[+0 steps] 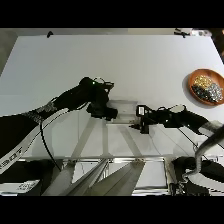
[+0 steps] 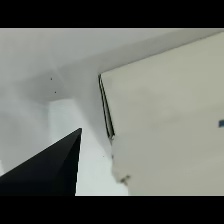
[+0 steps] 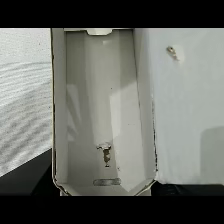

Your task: Fold the box and place the chain.

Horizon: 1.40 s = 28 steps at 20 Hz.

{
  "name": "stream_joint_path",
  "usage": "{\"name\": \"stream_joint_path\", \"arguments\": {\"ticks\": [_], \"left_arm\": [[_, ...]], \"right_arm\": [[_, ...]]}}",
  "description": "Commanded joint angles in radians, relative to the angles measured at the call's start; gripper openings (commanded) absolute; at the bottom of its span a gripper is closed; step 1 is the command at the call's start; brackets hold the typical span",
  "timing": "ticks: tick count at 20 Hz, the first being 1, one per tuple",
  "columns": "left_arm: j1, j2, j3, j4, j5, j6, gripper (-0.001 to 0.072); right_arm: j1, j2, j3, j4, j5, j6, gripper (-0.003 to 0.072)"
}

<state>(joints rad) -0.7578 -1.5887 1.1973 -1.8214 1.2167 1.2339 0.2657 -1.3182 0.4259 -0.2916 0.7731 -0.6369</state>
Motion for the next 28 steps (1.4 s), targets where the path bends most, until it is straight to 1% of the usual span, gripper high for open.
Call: {"name": "stream_joint_path", "arguments": {"ticks": [1,2,3,4,8,9,10,12,15,16,17,18,24,28], "left_arm": [[-0.007,-0.006,0.004,-0.006,-0.047,-0.036,0.0454],[-0.009,-0.008,0.004,-0.003,-0.048,-0.063,0.0442],[-0.011,-0.012,0.004,-0.003,-0.050,-0.086,0.0367],[-0.014,-0.014,0.004,-0.003,-0.051,-0.106,0.0323],[-0.043,-0.016,0.003,0.003,-0.050,-0.140,0.0315],[-0.050,-0.016,0.002,0.022,-0.050,-0.157,0.0299],[-0.060,-0.016,0.002,0.056,-0.048,-0.193,0.0251],[-0.067,-0.016,0.002,0.094,-0.031,-0.256,0.0251],[-0.066,-0.016,0.002,0.098,-0.023,-0.301,0.0251],[-0.066,-0.016,0.002,0.098,-0.023,-0.301,0.0239],[-0.066,-0.016,0.002,0.098,-0.024,-0.300,0.0111],[-0.066,-0.016,0.002,0.098,-0.025,-0.300,0.0010],[-0.067,-0.016,0.002,0.070,-0.039,-0.328,0.0009],[-0.067,-0.016,0.002,0.065,-0.036,-0.407,0.0005]], "right_arm": [[0.000,0.001,0.000,0.000,0.000,0.000,0.0342],[0.000,0.001,0.000,0.000,0.000,0.000,0.0342],[0.000,0.001,0.000,0.000,0.000,0.000,0.0342],[0.000,0.001,0.000,0.000,0.000,0.000,0.0342],[0.000,0.001,0.000,0.000,0.000,0.000,0.0342],[0.000,0.001,0.000,0.000,0.000,0.000,0.0342],[0.000,0.001,0.000,0.000,0.000,0.000,0.0342],[0.000,0.001,0.000,0.000,0.000,0.000,0.0342],[0.000,0.001,0.000,0.000,0.000,0.000,0.0342],[0.000,0.001,0.000,0.000,0.000,0.000,0.0342],[0.000,0.001,0.000,0.000,0.000,0.000,0.0342],[0.000,0.001,0.000,0.000,0.000,0.000,0.0342],[0.000,0.001,0.000,0.000,0.000,0.000,0.0342],[0.000,0.001,0.000,0.000,0.000,0.000,0.0342]]}}
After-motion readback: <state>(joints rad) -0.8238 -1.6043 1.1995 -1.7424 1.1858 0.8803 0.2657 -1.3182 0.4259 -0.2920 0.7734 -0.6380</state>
